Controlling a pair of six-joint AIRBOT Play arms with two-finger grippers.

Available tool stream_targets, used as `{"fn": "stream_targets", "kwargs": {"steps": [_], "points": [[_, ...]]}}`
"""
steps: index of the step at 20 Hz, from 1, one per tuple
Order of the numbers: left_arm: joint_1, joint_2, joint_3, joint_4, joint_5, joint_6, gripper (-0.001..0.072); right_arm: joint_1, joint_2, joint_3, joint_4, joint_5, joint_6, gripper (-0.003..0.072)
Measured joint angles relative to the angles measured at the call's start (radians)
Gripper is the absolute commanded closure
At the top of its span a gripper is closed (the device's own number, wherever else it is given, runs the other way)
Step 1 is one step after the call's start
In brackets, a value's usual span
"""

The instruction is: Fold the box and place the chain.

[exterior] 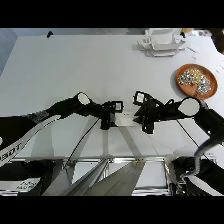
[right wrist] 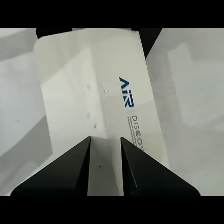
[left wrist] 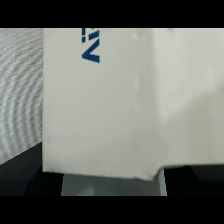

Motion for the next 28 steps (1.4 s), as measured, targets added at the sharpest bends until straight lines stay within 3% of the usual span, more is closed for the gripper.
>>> {"fn": "stream_targets", "kwargs": {"steps": [3, 6, 10, 12, 16, 19, 20, 23, 28], "points": [[0.0, 0.0, 0.0, 0.0, 0.0, 0.0, 0.0438, 0.039, 0.001, -0.001, -0.012, -0.011, -0.022, 0.0456], [0.0, 0.0, 0.0, 0.0, 0.0, 0.0, 0.0438, 0.069, 0.002, -0.001, -0.06, -0.023, -0.025, 0.0387], [0.0, 0.0, 0.0, 0.0, 0.0, 0.0, 0.0438, 0.082, 0.002, -0.001, -0.092, -0.055, -0.008, 0.0389], [0.0, 0.0, 0.0, 0.0, 0.0, 0.0, 0.0438, 0.085, -0.002, -0.001, -0.1, -0.068, -0.004, 0.0404], [0.0, 0.0, 0.0, 0.0, 0.0, 0.0, 0.0438, 0.087, -0.023, -0.001, -0.107, -0.073, -0.001, 0.0514], [0.0, 0.0, 0.0, 0.0, 0.0, 0.0, 0.0438, 0.087, -0.031, -0.001, -0.114, -0.077, 0.002, 0.052], [0.0, 0.0, 0.0, 0.0, 0.0, 0.0, 0.0438, 0.087, -0.032, -0.001, -0.119, -0.078, 0.002, 0.0515], [0.0, 0.0, 0.0, 0.0, 0.0, 0.0, 0.0438, 0.089, -0.034, -0.001, -0.123, -0.079, 0.011, 0.0408], [0.0, 0.0, 0.0, 0.0, 0.0, 0.0, 0.0438, 0.137, -0.034, -0.001, -0.098, -0.08, 0.015, 0.0408]]}}
